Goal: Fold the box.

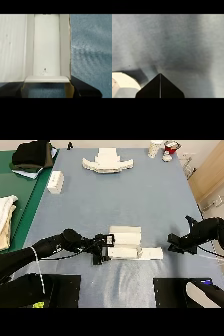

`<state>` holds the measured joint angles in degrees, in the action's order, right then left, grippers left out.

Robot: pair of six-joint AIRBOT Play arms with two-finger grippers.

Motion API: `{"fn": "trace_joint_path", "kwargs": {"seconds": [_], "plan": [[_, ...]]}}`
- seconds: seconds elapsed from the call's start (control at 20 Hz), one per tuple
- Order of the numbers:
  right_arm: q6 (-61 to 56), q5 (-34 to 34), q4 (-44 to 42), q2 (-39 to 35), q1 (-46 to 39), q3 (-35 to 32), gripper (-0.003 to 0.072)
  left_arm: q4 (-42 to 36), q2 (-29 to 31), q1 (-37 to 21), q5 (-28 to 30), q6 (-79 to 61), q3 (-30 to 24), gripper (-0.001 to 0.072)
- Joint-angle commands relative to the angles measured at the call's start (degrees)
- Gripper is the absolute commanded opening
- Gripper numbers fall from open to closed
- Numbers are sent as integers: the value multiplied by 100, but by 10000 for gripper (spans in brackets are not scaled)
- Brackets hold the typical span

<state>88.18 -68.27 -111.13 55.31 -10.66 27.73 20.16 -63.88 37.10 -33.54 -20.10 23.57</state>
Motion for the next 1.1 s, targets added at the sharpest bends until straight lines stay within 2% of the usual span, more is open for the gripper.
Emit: {"fn": "trace_joint_path", "kwargs": {"seconds": [0.0,0.15,0.35,0.6,0.95,1.0,1.05], "plan": [[667,146,-1139,459,-245,-271,2,0,-2,2,0,0,7,509],[1001,-13,-1707,435,9,-304,2,0,-2,2,0,0,4,509],[1043,-92,-1735,382,579,-374,2,0,-2,2,2,0,7,509],[1043,238,-1862,254,1222,-409,2,0,-2,0,0,0,7,509],[1086,190,-1902,-721,1860,-85,14,0,-2,2,0,0,7,509],[1086,199,-1882,-841,1917,-42,59,0,-2,2,2,0,7,509],[1086,199,-1878,-933,1965,-13,198,0,-2,2,0,0,7,509]]}}
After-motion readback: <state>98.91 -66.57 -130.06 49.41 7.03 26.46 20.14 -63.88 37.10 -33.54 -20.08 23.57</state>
